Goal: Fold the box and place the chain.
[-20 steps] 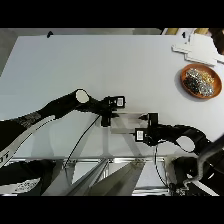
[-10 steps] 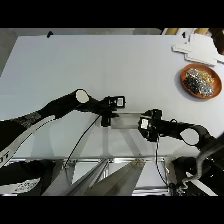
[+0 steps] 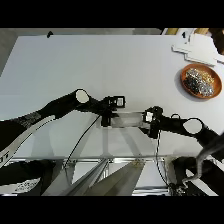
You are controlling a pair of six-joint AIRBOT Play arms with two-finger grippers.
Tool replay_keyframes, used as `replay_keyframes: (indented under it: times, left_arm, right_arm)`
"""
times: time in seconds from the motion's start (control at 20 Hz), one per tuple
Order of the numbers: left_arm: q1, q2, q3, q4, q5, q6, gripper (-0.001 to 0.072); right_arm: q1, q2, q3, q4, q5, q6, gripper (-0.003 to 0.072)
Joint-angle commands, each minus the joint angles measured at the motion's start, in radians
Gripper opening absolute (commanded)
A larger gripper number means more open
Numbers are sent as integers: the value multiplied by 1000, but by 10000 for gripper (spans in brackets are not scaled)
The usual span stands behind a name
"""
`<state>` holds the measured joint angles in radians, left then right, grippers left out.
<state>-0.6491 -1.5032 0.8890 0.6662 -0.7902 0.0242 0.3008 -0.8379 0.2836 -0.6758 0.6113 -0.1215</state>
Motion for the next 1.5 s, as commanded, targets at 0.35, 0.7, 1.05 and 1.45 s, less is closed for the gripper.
replay_keyframes:
  times: [0.35, 0.7, 1.05, 1.45]
  left_arm:
    - [-1, 0, 0, 0, 0, 0, 10]
    - [-1, 0, 0, 0, 0, 0, 10]
    - [-1, 0, 0, 0, 0, 1, 10]
    - [-1, 0, 0, 0, 0, 0, 10]
  right_arm:
    - [-180, -187, 50, 193, 192, -313, 665]
    - [-199, -357, 135, 244, 290, -431, 665]
    - [-212, -428, 158, 177, 327, -461, 647]
    - [-171, -453, 158, 209, 314, -485, 640]
